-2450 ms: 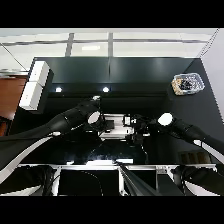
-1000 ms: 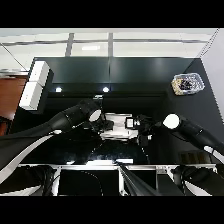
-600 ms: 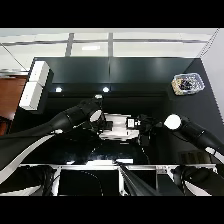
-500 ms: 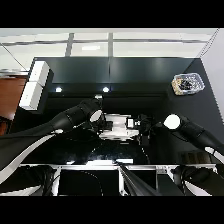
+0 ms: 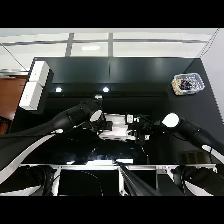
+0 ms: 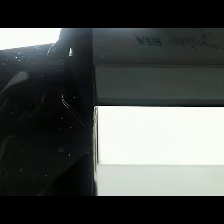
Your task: Fold the box and place the chain.
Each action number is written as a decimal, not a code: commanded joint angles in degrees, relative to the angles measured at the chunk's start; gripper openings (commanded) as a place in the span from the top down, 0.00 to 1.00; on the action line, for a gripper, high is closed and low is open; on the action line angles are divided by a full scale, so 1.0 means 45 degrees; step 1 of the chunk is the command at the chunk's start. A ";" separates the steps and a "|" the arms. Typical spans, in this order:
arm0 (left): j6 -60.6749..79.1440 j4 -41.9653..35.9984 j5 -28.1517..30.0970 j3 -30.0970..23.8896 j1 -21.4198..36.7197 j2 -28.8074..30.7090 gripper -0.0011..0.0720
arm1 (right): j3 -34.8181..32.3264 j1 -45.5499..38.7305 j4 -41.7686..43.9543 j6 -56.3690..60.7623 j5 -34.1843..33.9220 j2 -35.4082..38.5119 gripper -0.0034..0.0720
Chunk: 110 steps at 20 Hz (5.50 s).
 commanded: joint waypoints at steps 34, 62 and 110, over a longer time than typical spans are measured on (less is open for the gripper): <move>-0.0005 -0.0010 0.0000 0.0000 0.0019 -0.0010 0.95 | -0.2132 -0.7606 -0.0884 1.6524 0.3823 0.1171 0.94; -0.0010 -0.0015 -0.0044 0.0000 0.0015 -0.0010 0.95 | -0.0131 -0.1457 0.2603 1.4022 0.0928 -0.0452 0.19; -0.0010 -0.0019 0.0000 0.0000 0.0015 -0.0010 0.95 | 0.5697 0.3157 -0.8704 2.8225 0.4138 -0.3876 0.71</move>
